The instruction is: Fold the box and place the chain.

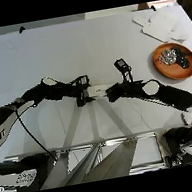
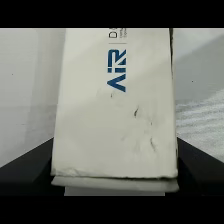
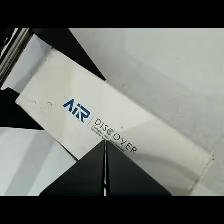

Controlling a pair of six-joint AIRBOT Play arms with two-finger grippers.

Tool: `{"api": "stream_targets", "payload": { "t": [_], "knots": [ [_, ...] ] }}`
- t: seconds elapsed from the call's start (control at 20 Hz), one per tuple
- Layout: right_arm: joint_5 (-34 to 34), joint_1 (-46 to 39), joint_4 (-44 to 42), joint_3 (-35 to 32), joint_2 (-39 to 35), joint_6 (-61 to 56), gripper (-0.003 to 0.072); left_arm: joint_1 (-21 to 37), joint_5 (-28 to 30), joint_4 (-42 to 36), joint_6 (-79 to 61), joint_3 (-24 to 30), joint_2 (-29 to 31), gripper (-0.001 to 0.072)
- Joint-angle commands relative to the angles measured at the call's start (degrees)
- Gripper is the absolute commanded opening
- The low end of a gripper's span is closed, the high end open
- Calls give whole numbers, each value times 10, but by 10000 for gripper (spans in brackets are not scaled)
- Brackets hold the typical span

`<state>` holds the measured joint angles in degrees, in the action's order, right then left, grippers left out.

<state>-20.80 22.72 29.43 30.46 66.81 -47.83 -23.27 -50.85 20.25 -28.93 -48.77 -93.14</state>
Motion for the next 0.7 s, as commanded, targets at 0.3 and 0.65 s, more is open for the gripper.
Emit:
{"api": "stream_targets", "payload": {
  "t": [0.3, 0.65],
  "knots": [
    [-21, 0, 7, -1, -30, 18, 9, 0, 0, -1, -2, 0, 0, 323],
    [34, 0, 39, -1, -197, 18, 11, 0, 0, -1, -2, 0, 0, 322]
  ]
}}
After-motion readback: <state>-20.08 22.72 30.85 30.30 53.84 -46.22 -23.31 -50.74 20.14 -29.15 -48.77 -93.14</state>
